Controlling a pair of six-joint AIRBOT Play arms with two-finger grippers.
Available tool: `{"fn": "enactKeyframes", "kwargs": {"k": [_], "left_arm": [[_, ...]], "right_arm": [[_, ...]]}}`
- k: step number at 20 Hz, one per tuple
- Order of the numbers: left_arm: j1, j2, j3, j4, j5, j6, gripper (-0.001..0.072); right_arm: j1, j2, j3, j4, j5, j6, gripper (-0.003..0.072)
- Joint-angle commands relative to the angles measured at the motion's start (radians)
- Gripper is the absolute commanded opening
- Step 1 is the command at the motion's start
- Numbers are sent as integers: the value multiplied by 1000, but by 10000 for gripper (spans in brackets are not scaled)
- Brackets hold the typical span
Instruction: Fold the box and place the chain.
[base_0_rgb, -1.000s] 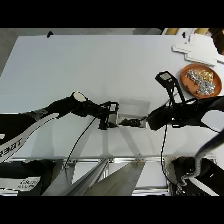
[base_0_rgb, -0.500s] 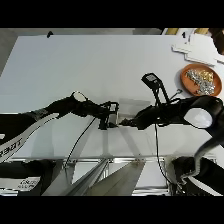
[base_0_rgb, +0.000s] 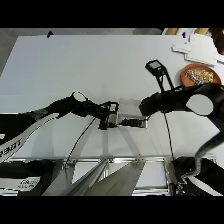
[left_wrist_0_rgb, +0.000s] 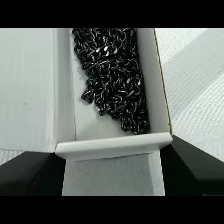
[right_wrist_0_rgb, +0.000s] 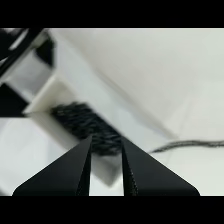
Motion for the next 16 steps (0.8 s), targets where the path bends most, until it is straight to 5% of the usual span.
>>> {"fn": "enactKeyframes", "kwargs": {"k": [1, 5, 10, 12, 16], "left_arm": [[1, 0, 1, 0, 0, 0, 207], [1, 0, 1, 0, 0, 0, 207], [1, 0, 1, 0, 0, 0, 207], [1, 0, 1, 0, 0, 0, 207], [1, 0, 1, 0, 0, 0, 207]], "right_arm": [[-130, -14, 30, -141, 23, 16, 203], [-265, -81, -13, -171, 48, 31, 200], [-285, -196, -142, -171, -98, 30, 206], [-285, -229, -164, -171, -137, 30, 349], [-285, -280, -166, -171, -146, 34, 358]]}}
